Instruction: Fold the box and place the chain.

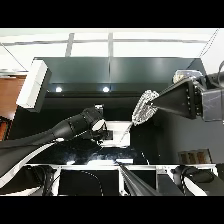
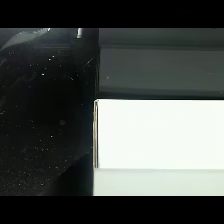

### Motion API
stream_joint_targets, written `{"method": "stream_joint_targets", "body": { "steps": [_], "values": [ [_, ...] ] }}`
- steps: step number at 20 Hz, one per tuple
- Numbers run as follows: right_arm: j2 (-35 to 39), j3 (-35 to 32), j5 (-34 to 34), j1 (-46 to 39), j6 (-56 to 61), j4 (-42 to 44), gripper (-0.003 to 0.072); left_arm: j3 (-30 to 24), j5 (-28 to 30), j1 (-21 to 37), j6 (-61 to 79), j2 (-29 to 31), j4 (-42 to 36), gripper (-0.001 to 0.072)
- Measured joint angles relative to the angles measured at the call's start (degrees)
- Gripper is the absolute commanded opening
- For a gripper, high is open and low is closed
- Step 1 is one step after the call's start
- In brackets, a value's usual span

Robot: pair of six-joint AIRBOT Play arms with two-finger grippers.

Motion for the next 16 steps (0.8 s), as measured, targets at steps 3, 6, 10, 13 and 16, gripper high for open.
{"method": "stream_joint_targets", "body": {
  "steps": [3,6,10,13,16],
  "values": [
    [-0.1,-3.7,-1.1,2.4,-0.1,0.0,0.0007,0.0,0.0,0.0,0.0,0.0,0.0,0.003],
    [-0.3,-9.8,-4.9,6.1,-0.7,-0.7,0.0007,0.0,0.0,0.0,0.0,0.0,0.0,0.003],
    [-0.7,-15.9,-10.8,8.7,-1.4,-2.6,0.0007,0.0,0.0,0.0,0.0,0.0,0.0,0.003],
    [-0.7,-17.6,-12.9,9.3,-1.6,-3.3,0.0007,0.0,0.0,0.0,0.0,0.0,0.0,0.003],
    [-0.8,-18.2,-13.8,9.6,-1.7,-3.4,0.0007,0.0,0.0,0.0,0.0,0.0,0.0,0.003]
  ]
}}
